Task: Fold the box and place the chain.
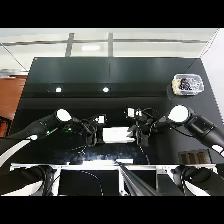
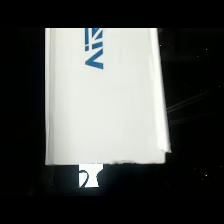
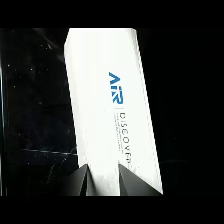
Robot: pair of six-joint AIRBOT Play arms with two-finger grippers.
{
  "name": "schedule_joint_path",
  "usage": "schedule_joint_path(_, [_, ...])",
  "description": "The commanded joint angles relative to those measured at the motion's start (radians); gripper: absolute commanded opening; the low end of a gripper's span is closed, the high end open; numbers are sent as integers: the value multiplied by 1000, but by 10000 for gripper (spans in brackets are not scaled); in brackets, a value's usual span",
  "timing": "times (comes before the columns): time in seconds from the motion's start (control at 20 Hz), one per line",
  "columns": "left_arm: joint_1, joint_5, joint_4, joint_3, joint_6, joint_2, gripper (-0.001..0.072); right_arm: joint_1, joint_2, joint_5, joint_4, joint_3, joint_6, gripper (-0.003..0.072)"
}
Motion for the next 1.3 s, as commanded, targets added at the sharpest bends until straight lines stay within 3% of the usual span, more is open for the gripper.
schedule_joint_path(0.0, [0, 0, 0, 1, 0, 0, 402, 0, 0, -8, 6, 0, 29, 197])
schedule_joint_path(1.25, [0, 0, 0, 1, 0, 0, 402, 2, 0, -38, -4, 2, 61, 197])
